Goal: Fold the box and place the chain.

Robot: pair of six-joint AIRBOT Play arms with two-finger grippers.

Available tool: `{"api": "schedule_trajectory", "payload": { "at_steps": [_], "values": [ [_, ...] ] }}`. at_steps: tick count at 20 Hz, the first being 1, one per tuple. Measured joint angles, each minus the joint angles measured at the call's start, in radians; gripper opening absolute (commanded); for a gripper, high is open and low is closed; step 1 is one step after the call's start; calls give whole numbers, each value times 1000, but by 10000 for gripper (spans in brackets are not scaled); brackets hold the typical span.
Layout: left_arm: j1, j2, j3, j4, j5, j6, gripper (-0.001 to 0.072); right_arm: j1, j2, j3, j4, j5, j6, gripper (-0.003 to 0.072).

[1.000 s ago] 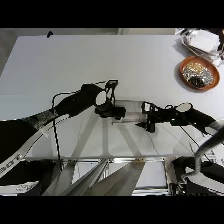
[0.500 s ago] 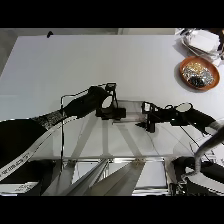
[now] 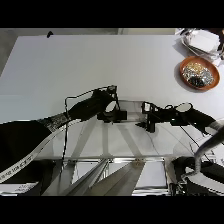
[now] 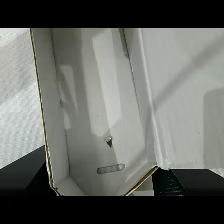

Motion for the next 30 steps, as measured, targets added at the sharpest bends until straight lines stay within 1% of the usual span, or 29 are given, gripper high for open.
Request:
{"api": "schedule_trajectory", "payload": {
  "at_steps": [1, 2, 8, 9, 11, 12, 13, 18, 19, 21, 22, 24, 26, 28, 30],
  "values": [
    [-2, -1, 0, 7, -6, -4, 100, 0, 0, 0, 0, 0, 0, 411],
    [-2, -2, 0, 9, -11, -10, 0, 0, 0, 0, 0, 0, 0, 411],
    [-5, -4, 1, 9, -11, -20, 13, 0, 0, 0, 0, 0, 0, 411],
    [-5, -4, 1, 8, -11, -20, 78, 0, 0, 0, 0, 0, 0, 411],
    [-3, -2, 1, -5, 3, -16, 373, 0, 0, 0, 0, 0, 0, 411],
    [2, 3, 0, -16, 7, -12, 431, 0, 0, 0, 0, 0, 0, 411],
    [9, 13, 0, -20, -12, -12, 429, 0, 0, 0, 0, 0, 0, 411],
    [59, 88, -18, -22, -41, 27, 431, 0, 0, 0, 0, 0, 0, 411],
    [74, 110, -27, -19, -45, 56, 468, 0, 0, 0, 0, 0, 0, 411],
    [106, 161, -47, -23, -57, 147, 682, 0, 0, 0, 0, 0, 0, 411],
    [125, 186, -57, -22, -60, 215, 704, 0, 0, 0, 0, 0, 0, 411],
    [167, 245, -77, -7, -63, 412, 705, 0, 0, 0, 0, 0, 0, 412],
    [213, 302, -97, -12, -64, 673, 705, 0, 0, 0, 0, 0, 0, 411],
    [256, 345, -121, -61, -69, 1014, 706, 0, 0, 0, 0, 0, 0, 411],
    [284, 365, -160, -148, -92, 1398, 707, 0, 0, 0, 0, 0, 0, 411]
  ]
}}
